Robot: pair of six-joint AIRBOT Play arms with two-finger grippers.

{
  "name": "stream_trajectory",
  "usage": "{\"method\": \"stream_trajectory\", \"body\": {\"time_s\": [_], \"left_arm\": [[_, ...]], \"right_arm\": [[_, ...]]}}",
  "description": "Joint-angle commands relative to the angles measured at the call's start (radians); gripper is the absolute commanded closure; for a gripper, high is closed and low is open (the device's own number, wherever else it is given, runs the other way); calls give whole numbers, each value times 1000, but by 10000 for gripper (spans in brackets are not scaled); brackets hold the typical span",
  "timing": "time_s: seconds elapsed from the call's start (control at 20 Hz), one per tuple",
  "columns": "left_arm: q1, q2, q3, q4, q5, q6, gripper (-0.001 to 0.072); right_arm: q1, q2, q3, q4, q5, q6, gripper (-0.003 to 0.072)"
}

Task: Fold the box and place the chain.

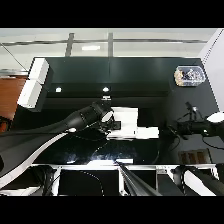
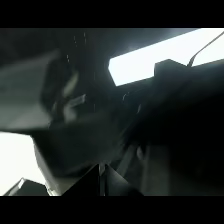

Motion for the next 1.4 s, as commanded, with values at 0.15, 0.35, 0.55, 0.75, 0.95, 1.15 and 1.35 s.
{"method": "stream_trajectory", "body": {"time_s": [0.15, 0.35, 0.55, 0.75, 0.95, 1.15, 1.35], "left_arm": [[1, -1, 0, 0, 1, 0, 680], [1, -1, 0, 0, -4, 0, 679], [1, -1, 0, 0, -6, 0, 679], [1, -1, 0, 0, -6, 0, 680], [1, -1, 0, 0, -6, 0, 679], [1, -1, 0, 0, -5, 0, 680], [1, -1, 0, 0, -5, 0, 680]], "right_arm": [[214, -88, -8, 176, -26, -72, 638], [235, -87, 26, 378, 58, -269, 370], [243, -87, 118, 394, 177, -304, 62], [365, -87, 123, 357, 61, -201, 80], [517, -87, 130, 273, -71, -68, 150], [629, -87, 179, 98, -156, 110, 151], [733, -87, 249, -164, -174, 370, 234]]}}
